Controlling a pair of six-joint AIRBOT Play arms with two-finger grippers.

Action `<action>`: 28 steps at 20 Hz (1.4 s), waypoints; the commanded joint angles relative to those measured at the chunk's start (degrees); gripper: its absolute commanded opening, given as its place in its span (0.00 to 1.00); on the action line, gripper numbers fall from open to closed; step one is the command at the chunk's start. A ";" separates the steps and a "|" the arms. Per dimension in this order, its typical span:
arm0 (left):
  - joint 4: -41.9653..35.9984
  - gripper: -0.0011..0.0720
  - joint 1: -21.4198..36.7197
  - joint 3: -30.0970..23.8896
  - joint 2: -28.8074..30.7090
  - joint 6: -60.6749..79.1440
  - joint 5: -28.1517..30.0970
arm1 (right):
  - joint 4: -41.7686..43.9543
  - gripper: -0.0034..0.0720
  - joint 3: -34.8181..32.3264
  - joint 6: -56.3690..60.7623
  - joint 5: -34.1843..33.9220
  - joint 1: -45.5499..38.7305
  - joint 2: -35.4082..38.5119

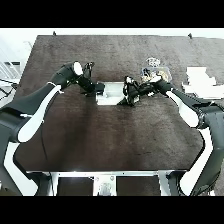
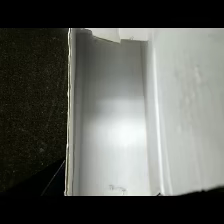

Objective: Fold the box and place the chain.

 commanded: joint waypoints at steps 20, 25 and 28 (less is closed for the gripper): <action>9.35 0.52 -1.79 9.44 -5.11 -7.19 -9.66 | 0.02 0.69 -0.02 0.04 0.02 0.04 -0.02; 12.17 0.49 -3.13 9.55 -5.11 -9.25 -9.27 | 0.02 0.69 -0.02 0.04 0.00 0.04 -0.02; 12.96 0.49 -3.76 10.10 -5.29 -9.77 -9.25 | 0.02 0.69 -0.02 0.04 0.00 0.04 -0.02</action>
